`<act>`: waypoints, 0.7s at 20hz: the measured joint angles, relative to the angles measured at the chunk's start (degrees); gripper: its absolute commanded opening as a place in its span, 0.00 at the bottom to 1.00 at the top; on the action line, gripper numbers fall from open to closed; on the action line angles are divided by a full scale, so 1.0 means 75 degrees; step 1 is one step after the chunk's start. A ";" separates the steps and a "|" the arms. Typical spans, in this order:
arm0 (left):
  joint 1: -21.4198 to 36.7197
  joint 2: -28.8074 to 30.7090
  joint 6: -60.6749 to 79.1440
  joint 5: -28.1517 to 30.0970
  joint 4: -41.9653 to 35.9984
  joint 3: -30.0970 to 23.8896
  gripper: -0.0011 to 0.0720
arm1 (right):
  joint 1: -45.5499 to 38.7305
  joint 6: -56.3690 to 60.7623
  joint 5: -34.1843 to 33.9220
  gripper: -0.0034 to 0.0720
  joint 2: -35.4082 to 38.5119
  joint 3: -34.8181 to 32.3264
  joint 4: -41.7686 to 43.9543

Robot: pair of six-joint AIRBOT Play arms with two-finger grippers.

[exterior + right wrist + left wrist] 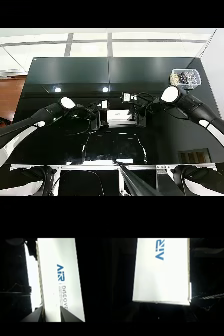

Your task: Fold the box and place the chain.

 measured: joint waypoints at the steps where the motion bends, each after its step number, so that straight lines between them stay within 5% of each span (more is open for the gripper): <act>1: 0.0000 0.0000 0.0000 0.0000 0.0000 0.0000 0.49 | 0.0012 0.0006 -0.0012 0.41 -0.0009 -0.0020 -0.0006; 14: 0.0000 0.0000 -0.0012 0.0006 0.0000 0.0000 0.49 | 0.0026 0.1708 0.0114 0.41 0.0472 -0.0073 0.0012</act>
